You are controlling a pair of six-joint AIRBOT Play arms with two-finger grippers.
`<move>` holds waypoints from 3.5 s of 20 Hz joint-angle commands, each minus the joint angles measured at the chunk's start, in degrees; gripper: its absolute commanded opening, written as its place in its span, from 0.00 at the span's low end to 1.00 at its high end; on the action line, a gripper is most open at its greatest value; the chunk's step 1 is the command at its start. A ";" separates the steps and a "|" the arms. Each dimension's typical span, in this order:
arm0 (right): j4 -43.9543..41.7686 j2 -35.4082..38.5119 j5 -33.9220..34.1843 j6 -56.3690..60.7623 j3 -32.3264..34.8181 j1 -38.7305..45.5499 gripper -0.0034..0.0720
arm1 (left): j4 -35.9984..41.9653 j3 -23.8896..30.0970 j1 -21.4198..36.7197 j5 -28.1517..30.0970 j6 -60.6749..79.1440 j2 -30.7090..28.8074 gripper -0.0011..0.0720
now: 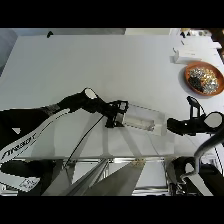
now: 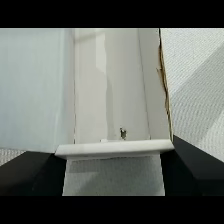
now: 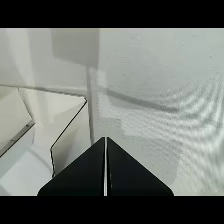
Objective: Fold the box and place the chain.
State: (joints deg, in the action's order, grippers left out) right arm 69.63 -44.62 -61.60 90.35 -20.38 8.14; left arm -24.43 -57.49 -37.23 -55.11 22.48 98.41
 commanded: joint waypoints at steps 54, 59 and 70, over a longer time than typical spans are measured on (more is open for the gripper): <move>-21.97 -1.22 -5.31 -17.42 0.02 3.10 0.44 | -0.02 0.02 0.00 0.00 0.02 -0.04 0.30; -22.38 -1.27 -2.29 -17.35 0.02 0.87 0.59 | -0.02 0.00 0.00 0.02 0.00 -0.04 0.30; -13.03 -4.22 5.05 -4.44 -4.72 -14.75 0.68 | -0.02 0.02 0.00 0.02 0.02 -0.02 0.30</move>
State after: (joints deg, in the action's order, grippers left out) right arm 51.13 -47.99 -57.76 79.77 -23.11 -2.72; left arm -24.45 -57.49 -37.23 -55.11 22.48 98.41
